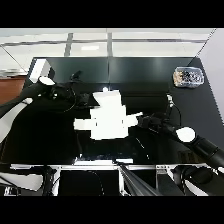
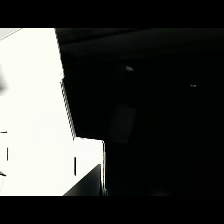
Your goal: Fold the box and place the chain.
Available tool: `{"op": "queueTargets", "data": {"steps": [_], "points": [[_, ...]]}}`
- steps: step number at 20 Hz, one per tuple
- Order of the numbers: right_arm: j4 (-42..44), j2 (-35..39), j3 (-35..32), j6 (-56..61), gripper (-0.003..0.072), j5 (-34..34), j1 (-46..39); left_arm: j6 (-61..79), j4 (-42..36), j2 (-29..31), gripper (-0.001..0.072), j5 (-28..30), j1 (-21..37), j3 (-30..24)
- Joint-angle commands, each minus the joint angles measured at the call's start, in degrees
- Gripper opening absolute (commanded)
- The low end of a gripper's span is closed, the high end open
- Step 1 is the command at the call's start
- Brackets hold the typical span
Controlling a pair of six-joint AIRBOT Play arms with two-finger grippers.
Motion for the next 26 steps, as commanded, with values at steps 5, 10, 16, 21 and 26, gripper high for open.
{"op": "queueTargets", "data": {"steps": [5, 10, 16, 21, 26], "points": [[0.22, 0.04, -0.09, 0.00, 0.0013, 0.52, 0.26, 11.72, 2.89, -8.81, 0.0692, -19.26, -1.99, 8.94], [0.17, 0.04, -0.09, -0.04, 0.0013, 1.16, 0.26, 17.53, 5.27, -11.43, 0.0476, -22.95, -4.85, 11.87], [0.02, 0.04, -0.11, -0.07, 0.0013, 1.38, 0.26, 16.15, 5.38, -12.72, 0.0343, -20.65, -6.62, 15.10], [-0.11, 0.04, -0.09, -0.50, 0.0057, 1.33, 0.26, 16.24, 5.42, -12.76, 0.0025, -20.61, -5.55, 15.10], [-21.84, 1.27, 8.85, -0.48, 0.0698, 19.32, -7.56, 14.91, 5.40, -9.53, 0.0021, -21.09, -3.67, 14.67]]}}
